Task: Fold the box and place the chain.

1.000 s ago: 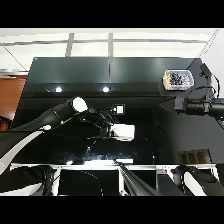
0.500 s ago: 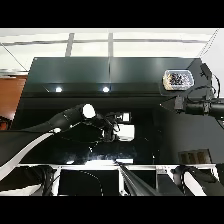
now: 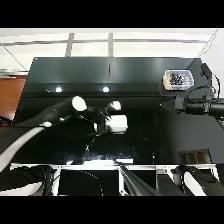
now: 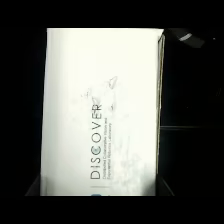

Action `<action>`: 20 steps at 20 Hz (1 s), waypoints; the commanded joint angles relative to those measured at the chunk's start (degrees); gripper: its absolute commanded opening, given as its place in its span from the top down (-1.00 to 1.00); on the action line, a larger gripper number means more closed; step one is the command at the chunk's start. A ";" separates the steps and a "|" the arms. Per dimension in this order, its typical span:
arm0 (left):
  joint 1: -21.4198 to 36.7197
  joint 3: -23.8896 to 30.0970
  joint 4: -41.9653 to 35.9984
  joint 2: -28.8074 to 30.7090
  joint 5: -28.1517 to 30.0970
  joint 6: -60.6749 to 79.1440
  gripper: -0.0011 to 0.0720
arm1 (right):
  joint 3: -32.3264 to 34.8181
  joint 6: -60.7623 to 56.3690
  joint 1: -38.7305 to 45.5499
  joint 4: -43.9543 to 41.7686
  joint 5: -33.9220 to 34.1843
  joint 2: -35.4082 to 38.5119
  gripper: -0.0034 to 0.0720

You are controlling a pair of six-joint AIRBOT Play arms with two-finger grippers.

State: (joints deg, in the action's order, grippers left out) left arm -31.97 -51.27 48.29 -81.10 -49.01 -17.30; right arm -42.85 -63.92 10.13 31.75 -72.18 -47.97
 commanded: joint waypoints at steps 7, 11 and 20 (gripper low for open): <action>47.87 -27.67 8.41 -13.03 -3.13 -27.47 0.31 | -0.02 -0.76 -0.02 -0.15 0.26 0.02 0.87; 51.56 -49.79 25.11 -28.15 -5.49 -40.46 0.31 | -0.02 -0.81 -0.13 -0.61 0.94 0.02 0.87; 51.60 -64.89 26.51 -42.42 -9.07 -45.13 -0.33 | -0.02 -1.18 -0.13 -0.70 0.83 0.02 0.87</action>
